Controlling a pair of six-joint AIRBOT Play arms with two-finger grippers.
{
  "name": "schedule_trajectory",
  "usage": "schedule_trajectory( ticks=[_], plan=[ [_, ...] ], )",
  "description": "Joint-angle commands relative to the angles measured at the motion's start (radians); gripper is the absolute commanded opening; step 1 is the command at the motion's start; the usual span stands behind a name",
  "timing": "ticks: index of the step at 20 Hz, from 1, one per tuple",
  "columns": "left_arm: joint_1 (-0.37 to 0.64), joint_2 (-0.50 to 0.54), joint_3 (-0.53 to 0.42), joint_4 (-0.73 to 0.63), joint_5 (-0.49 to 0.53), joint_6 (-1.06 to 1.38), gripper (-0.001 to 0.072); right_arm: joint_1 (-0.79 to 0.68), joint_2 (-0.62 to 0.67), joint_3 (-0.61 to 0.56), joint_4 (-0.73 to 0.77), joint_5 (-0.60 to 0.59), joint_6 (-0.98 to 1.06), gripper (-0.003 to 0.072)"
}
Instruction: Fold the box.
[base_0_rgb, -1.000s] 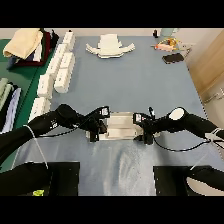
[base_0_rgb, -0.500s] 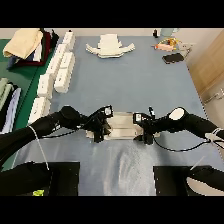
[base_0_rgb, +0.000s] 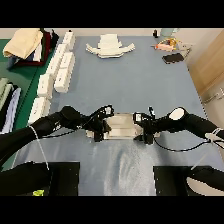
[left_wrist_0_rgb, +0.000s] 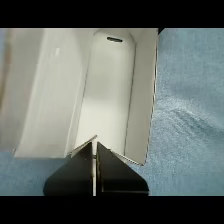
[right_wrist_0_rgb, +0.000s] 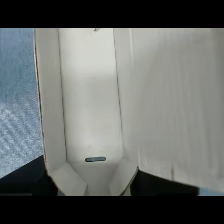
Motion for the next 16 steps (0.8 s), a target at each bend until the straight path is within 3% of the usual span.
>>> schedule_trajectory(
  ticks=[1, 6, 11, 13, 16],
  plan=[
    [0.002, 0.035, 0.0, 0.15, -0.005, -0.228, 0.0012, 0.001, 0.001, 0.001, 0.0, 0.0, 0.0, 0.0506],
    [0.079, 0.219, 0.0, 0.362, -0.118, -0.823, 0.0012, 0.001, 0.001, 0.001, 0.0, 0.0, 0.0, 0.0506],
    [0.297, 0.431, 0.0, 0.533, -0.229, -1.463, 0.0013, 0.001, 0.001, 0.001, 0.0, 0.0, 0.0, 0.0506],
    [0.411, 0.447, -0.001, 0.633, -0.336, -1.645, 0.0012, 0.001, 0.001, 0.001, 0.0, 0.0, 0.0, 0.0506],
    [0.523, 0.413, -0.007, 0.611, -0.446, -1.682, 0.0012, 0.001, 0.001, 0.001, 0.0, 0.0, 0.0, 0.0506]
  ],
)
